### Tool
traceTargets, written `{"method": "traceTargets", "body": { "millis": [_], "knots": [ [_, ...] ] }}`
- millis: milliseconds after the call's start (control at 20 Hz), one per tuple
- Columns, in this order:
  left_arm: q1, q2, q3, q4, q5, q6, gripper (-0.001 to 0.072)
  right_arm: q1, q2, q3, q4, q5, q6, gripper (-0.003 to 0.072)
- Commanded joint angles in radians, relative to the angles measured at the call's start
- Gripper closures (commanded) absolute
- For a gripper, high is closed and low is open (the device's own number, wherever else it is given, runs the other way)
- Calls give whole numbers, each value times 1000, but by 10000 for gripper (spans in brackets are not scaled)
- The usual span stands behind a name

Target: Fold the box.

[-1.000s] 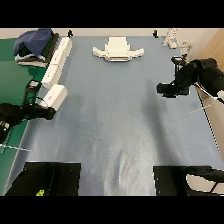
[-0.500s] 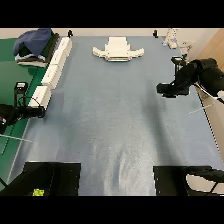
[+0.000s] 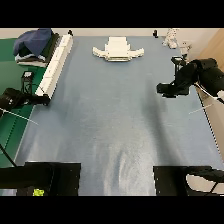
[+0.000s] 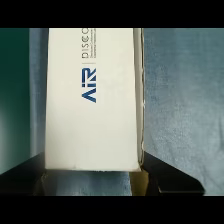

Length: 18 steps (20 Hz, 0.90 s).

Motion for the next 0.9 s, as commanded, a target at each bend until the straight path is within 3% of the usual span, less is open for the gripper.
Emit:
{"method": "traceTargets", "body": {
  "millis": [0, 850],
  "knots": [
    [-6, -81, 79, -11, -23, -10, 292, -1, 0, 1, 0, 0, 0, 682],
    [-6, -116, 95, -11, -23, -6, 292, -1, 0, 1, 0, 0, 0, 682]
  ]
}}
